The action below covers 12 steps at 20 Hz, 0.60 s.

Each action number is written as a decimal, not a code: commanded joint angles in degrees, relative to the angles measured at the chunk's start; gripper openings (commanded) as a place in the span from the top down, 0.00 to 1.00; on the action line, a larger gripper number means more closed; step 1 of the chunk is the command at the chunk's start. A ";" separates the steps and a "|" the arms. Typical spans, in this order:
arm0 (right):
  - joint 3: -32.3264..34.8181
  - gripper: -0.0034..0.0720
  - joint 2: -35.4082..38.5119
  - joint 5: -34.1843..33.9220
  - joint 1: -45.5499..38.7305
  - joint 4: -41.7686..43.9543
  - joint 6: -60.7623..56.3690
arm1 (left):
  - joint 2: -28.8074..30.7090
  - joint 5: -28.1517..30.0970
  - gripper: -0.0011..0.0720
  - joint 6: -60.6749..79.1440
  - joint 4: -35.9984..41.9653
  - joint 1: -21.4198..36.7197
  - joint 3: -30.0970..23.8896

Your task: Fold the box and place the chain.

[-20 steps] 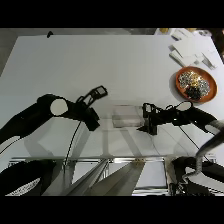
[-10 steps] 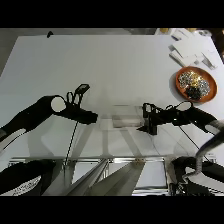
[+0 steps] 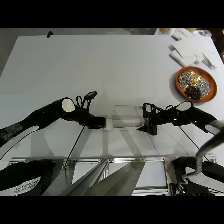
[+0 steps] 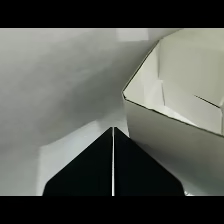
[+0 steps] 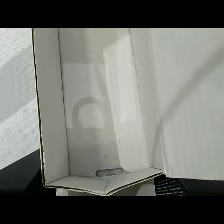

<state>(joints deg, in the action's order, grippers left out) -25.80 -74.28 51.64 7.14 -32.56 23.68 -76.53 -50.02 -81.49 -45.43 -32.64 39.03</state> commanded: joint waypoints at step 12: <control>-0.02 0.41 0.00 0.02 0.00 0.00 -0.02 | 5.84 3.69 0.68 2.12 2.05 -4.59 2.23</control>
<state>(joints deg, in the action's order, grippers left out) -25.80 -74.28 51.64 7.14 -32.56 23.68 -70.87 -47.51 -79.48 -43.38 -36.71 40.80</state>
